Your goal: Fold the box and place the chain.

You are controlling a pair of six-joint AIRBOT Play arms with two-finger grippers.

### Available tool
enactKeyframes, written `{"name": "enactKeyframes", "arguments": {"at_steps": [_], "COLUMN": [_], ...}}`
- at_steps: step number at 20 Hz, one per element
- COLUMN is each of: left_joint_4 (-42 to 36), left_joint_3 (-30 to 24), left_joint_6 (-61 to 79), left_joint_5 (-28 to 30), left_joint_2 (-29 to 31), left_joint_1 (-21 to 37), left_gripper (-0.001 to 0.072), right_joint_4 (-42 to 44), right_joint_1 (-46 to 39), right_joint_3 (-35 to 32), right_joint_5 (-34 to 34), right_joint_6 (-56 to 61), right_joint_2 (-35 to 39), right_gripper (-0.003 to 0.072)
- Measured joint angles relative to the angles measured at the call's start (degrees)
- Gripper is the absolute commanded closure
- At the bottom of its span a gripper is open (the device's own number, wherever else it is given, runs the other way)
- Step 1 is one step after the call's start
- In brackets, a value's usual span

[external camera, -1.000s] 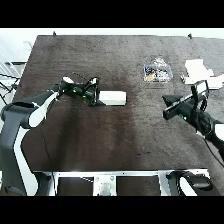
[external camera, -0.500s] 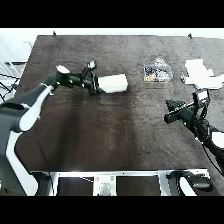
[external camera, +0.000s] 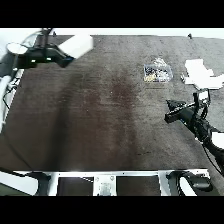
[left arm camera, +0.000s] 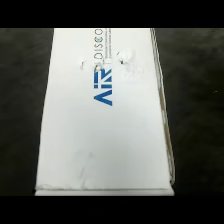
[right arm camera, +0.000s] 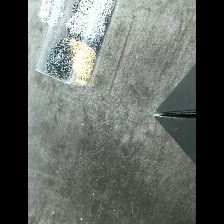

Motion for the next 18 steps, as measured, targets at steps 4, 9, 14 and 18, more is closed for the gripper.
{"name": "enactKeyframes", "arguments": {"at_steps": [4,9,14,18], "left_joint_4": [1.5,2.3,2.1,0.9], "left_joint_3": [-10.6,-20.9,-25.0,-25.7], "left_joint_6": [-3.1,-4.0,-2.7,-1.9], "left_joint_5": [10.3,15.7,18.6,20.4], "left_joint_2": [6.4,8.8,7.1,3.9], "left_joint_1": [7.5,17.0,23.1,24.7], "left_gripper": [0.0697,0.0696,0.0695,0.0696], "right_joint_4": [0.0,0.0,0.0,0.0], "right_joint_1": [0.0,0.0,0.0,0.0], "right_joint_3": [-0.5,-0.7,-0.7,-0.7], "right_joint_5": [-0.1,-0.1,-0.1,-0.2], "right_joint_6": [0.0,0.0,0.6,1.3], "right_joint_2": [0.0,0.0,0.0,0.0], "right_gripper": [0.0676,0.0676,0.0676,0.0676]}}
